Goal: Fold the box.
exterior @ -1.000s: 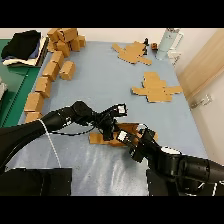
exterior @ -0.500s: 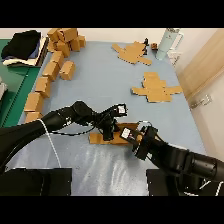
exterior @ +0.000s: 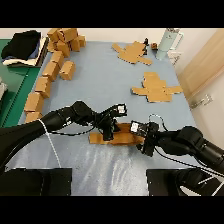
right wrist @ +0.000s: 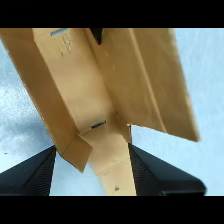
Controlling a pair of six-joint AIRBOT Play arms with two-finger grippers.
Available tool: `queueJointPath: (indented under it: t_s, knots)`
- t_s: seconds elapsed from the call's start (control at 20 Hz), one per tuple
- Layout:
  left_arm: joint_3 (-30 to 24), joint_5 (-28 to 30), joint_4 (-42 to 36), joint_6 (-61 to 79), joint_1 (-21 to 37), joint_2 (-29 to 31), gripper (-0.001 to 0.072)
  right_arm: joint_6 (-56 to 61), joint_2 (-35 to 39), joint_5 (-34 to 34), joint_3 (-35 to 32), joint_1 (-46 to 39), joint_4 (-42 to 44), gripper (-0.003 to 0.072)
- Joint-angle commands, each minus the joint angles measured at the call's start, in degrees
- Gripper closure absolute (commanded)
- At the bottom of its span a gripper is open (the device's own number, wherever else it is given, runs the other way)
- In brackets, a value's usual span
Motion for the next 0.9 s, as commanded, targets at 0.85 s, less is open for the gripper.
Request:
queueJointPath:
  t_s: [0.85]
  knots:
    - [0.1,0.0,0.0,0.0,0.0,0.0,0.0694,-42.0,-14.6,3.2,2.2,-16.2,26.3,-0.0034]
